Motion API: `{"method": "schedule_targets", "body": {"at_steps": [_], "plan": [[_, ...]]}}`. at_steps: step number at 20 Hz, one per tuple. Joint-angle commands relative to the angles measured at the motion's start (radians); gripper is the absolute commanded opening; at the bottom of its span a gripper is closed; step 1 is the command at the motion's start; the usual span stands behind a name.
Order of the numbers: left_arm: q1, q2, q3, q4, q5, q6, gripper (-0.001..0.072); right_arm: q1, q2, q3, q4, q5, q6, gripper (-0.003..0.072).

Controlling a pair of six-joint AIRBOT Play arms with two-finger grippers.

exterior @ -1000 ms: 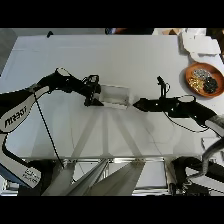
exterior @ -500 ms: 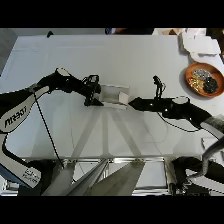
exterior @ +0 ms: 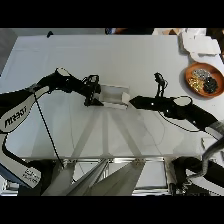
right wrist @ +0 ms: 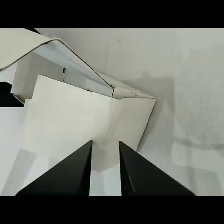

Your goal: Fold the box and place the chain.

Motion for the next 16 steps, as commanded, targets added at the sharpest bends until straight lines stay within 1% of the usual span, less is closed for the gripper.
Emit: {"method": "schedule_targets", "body": {"at_steps": [1,2,3,6,8,10,15,16], "plan": [[0.000,-0.001,0.000,0.000,0.000,0.000,0.0347,0.001,0.013,0.000,-0.029,-0.027,0.016,0.0261],[0.000,-0.001,0.000,0.000,0.000,0.000,0.0347,0.003,0.013,0.001,-0.030,-0.043,0.016,0.0334],[0.000,-0.001,0.000,0.000,0.000,0.000,0.0347,0.011,0.013,0.003,-0.030,-0.062,0.016,0.0340],[0.000,-0.001,0.000,0.000,0.000,0.000,0.0347,0.050,0.013,0.038,-0.088,-0.096,0.026,0.0340],[0.000,-0.001,0.000,0.000,0.000,0.000,0.0347,0.074,0.013,0.064,-0.143,-0.129,0.112,0.0340],[0.000,-0.001,0.000,0.000,0.000,0.000,0.0347,0.089,0.011,0.078,-0.216,-0.134,0.196,0.0340],[0.000,-0.001,0.000,0.000,0.000,0.000,0.0347,0.129,0.011,0.080,-0.464,-0.145,0.493,0.0340],[0.000,-0.001,0.000,0.000,0.000,0.000,0.0347,0.139,0.010,0.080,-0.488,-0.145,0.534,0.0340]]}}
